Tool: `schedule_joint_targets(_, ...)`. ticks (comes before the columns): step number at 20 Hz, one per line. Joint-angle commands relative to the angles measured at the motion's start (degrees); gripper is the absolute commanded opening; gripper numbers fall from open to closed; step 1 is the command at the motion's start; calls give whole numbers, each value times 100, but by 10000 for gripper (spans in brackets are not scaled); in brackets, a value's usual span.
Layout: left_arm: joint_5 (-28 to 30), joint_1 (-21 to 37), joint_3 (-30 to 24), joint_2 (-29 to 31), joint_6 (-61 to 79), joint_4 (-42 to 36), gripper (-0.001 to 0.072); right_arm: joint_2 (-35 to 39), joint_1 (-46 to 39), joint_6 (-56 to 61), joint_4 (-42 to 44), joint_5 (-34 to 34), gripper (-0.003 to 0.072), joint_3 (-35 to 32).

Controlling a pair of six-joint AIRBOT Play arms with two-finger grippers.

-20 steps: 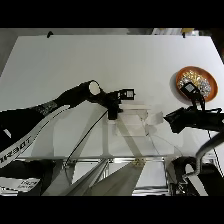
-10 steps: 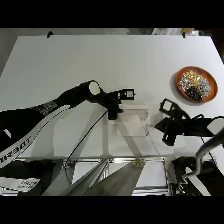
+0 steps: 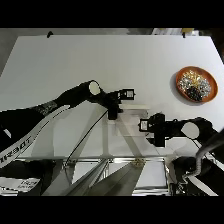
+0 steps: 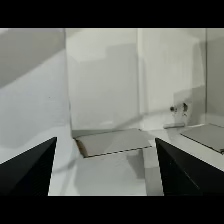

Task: Fold the box and place the chain.

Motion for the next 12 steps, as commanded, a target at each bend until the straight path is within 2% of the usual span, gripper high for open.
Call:
schedule_joint_targets(1, 0, -4, -2, -2, 2, 0, 12, -118, 136, -101, -275, -837, 687, -302)
schedule_joint_targets(4, -2, -4, -2, -2, 2, 0, 12, -118, 321, -103, -278, -868, 686, -413)
schedule_joint_targets(12, 0, -4, -2, -2, 2, 0, 12, -118, 479, -98, -254, -1478, 684, -409)
